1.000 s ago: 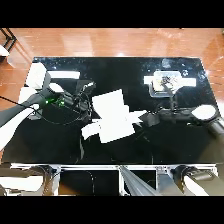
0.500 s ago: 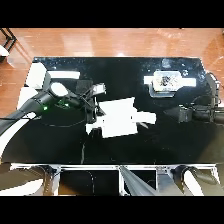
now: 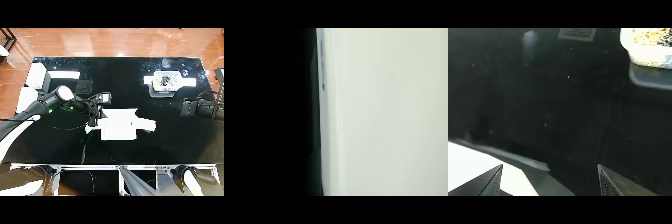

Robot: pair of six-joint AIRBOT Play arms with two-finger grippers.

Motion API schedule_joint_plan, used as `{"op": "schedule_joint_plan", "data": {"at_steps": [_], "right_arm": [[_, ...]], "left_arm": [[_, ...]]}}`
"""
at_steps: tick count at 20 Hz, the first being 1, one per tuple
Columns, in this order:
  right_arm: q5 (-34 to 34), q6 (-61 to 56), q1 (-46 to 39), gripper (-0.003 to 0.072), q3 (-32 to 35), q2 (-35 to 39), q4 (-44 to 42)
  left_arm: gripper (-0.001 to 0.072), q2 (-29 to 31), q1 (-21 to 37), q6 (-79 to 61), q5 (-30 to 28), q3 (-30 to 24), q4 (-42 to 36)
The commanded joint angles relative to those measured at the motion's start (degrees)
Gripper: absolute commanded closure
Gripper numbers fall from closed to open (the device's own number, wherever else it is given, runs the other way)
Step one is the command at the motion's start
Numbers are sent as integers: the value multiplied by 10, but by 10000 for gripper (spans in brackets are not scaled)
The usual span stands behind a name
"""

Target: Fold the box and place the chain.

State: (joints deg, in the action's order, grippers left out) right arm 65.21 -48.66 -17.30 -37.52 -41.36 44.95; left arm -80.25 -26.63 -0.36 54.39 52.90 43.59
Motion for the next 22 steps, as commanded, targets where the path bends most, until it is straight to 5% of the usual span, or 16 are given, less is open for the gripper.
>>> {"op": "schedule_joint_plan", "data": {"at_steps": [1,8,22], "right_arm": [[34,48,7,-16,14,1,1],[-7,111,80,-16,63,0,13],[-66,223,220,-16,136,0,23]], "left_arm": [[696,7,-9,-3,10,-8,15],[695,61,-20,-14,-128,-104,-23],[692,50,-20,-84,-99,-121,-20]]}}
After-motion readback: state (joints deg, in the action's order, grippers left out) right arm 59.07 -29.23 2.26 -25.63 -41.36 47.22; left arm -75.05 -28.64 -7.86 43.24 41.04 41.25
